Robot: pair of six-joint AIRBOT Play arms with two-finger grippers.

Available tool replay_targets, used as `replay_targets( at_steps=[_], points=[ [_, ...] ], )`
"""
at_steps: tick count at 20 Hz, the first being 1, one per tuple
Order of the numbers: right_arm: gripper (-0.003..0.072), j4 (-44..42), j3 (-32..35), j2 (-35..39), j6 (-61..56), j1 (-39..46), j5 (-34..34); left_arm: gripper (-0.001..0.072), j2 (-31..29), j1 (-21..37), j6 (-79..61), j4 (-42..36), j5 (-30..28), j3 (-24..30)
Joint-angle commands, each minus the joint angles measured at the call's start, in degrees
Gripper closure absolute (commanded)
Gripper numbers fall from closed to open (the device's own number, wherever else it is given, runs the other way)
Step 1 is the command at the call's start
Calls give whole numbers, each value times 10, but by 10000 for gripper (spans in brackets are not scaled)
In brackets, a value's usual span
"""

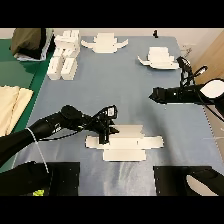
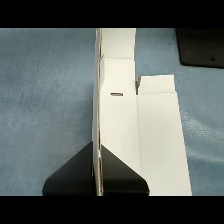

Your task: Fold the box.

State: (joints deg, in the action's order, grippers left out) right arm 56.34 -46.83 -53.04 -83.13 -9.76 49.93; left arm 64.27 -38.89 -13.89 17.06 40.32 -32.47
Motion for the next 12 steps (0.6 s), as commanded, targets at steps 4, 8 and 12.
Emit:
replay_targets(
  at_steps=[4, 8, 12],
  points=[
    [683, -1, 0, 0, 6, 0, -5, 694, 4, -18, 42, 25, -3, 3],
    [683, -1, 0, 0, 7, 0, -2, 694, 4, -18, 75, 27, 10, 4],
    [683, 0, 0, 0, 6, 0, 24, 693, 4, -18, 80, 27, 21, 4]
  ],
)
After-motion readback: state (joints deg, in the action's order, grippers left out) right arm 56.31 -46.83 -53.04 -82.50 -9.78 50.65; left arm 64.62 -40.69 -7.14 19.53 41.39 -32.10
